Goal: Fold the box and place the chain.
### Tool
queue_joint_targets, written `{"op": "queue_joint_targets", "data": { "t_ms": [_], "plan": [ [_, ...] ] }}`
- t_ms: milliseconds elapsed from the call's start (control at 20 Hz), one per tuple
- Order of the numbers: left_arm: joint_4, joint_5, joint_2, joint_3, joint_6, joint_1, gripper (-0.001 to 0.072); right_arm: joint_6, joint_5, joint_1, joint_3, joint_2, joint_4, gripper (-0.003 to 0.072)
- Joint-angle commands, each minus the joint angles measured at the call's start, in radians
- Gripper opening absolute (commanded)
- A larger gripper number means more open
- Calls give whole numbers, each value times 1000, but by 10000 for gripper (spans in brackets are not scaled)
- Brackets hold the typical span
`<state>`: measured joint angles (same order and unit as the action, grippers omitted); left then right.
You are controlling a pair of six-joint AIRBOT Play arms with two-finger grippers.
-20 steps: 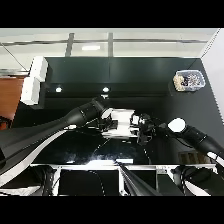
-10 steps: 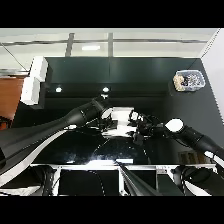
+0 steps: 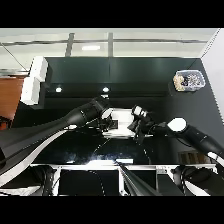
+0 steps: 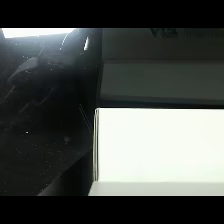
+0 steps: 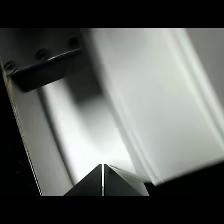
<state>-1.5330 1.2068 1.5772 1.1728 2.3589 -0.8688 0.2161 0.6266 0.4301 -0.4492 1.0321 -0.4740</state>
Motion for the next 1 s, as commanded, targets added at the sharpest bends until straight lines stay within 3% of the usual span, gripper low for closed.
{"op": "queue_joint_targets", "data": {
  "t_ms": [0,150,250,400,650,800,950],
  "plan": [
    [-3,6,0,0,-2,0,31,484,196,-145,-48,-113,-261,20],
    [-3,5,0,0,-2,0,31,849,410,-415,-100,-259,-572,20],
    [-3,1,0,0,-2,0,31,955,409,-612,-67,-323,-553,19],
    [-3,-6,0,0,-2,0,31,1083,417,-772,55,-277,-469,18],
    [-4,-5,0,0,-2,0,31,902,514,-685,140,13,-196,19],
    [-3,-5,0,0,-2,0,31,796,463,-573,138,137,5,20],
    [-3,-1,0,0,-2,0,31,727,410,-502,127,160,116,21]
  ]
}}
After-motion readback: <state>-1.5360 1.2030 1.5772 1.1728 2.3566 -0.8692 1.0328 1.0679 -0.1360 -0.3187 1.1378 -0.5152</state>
